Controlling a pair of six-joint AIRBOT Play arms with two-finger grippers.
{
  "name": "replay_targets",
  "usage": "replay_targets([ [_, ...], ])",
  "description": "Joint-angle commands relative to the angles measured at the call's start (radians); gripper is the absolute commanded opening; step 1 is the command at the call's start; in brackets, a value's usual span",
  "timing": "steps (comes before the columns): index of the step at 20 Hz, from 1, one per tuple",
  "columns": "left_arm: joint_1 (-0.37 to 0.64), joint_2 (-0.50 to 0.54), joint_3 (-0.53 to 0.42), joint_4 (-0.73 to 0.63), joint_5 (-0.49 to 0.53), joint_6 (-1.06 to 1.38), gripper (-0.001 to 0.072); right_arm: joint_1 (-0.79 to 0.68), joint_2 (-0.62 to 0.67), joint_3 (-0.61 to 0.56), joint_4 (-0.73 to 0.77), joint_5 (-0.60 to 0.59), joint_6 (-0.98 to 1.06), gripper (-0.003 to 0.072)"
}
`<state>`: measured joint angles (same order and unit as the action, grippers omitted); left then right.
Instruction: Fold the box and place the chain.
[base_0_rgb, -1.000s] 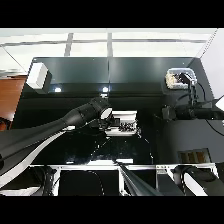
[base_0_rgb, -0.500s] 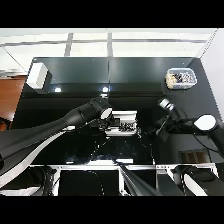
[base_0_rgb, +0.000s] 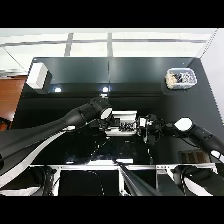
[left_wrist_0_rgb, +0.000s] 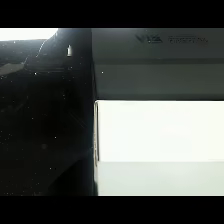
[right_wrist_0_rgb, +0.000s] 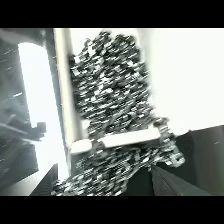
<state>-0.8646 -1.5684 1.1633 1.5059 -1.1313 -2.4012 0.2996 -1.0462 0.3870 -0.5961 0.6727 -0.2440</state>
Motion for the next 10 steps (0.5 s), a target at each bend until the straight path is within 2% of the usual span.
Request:
replay_targets([
  [1, -0.001, -0.001, -0.001, 0.0, 0.001, 0.0, 0.0025, 0.012, -0.039, -0.001, 0.061, -0.049, -0.08, 0.072],
  [6, 0.0, -0.001, -0.001, 0.0, 0.001, 0.0, 0.0025, 0.012, -0.06, -0.001, 0.06, -0.089, -0.069, 0.072],
  [8, -0.001, -0.001, -0.001, 0.0, 0.001, 0.0, 0.0025, 0.012, -0.06, -0.001, 0.051, -0.1, -0.041, 0.0445],
  [9, -0.001, -0.001, -0.001, 0.0, 0.0, 0.0, 0.0025, 0.012, -0.06, -0.001, 0.037, -0.099, -0.025, 0.033],
  [10, -0.001, -0.001, -0.001, 0.0, 0.0, 0.0, 0.0025, 0.012, -0.059, -0.001, 0.016, -0.099, -0.005, 0.0171],
])
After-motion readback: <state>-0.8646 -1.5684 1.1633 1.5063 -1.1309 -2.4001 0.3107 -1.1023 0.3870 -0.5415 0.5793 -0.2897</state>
